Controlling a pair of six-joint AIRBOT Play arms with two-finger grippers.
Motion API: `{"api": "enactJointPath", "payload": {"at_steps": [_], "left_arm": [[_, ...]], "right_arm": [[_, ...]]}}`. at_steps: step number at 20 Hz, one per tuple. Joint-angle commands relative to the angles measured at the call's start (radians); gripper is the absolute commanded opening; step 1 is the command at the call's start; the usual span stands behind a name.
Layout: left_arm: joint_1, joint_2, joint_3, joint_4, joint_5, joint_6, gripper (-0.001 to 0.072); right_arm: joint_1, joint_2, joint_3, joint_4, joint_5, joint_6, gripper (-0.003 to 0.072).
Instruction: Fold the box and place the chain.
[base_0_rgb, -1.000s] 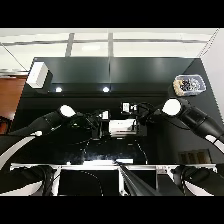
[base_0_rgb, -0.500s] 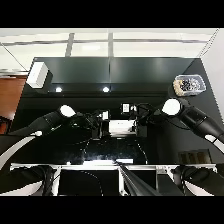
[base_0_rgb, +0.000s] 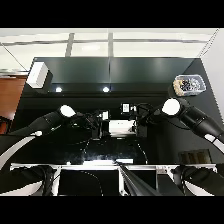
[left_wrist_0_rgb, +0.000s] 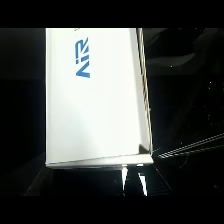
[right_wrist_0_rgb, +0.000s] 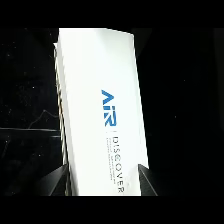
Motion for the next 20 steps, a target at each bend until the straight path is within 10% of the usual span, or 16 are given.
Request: {"api": "enactJointPath", "payload": {"at_steps": [1, 18, 20], "left_arm": [[0.000, -0.001, 0.001, 0.000, 0.001, 0.000, 0.0397], [0.000, -0.001, 0.001, 0.000, 0.001, 0.000, 0.0397], [0.000, -0.001, 0.001, 0.000, 0.001, 0.000, 0.0397]], "right_arm": [[0.001, -0.001, 0.000, 0.000, 0.010, 0.001, 0.0489], [0.001, -0.001, 0.000, 0.000, 0.001, 0.008, 0.0488], [0.001, -0.001, 0.000, 0.000, 0.002, 0.008, 0.0305]]}}
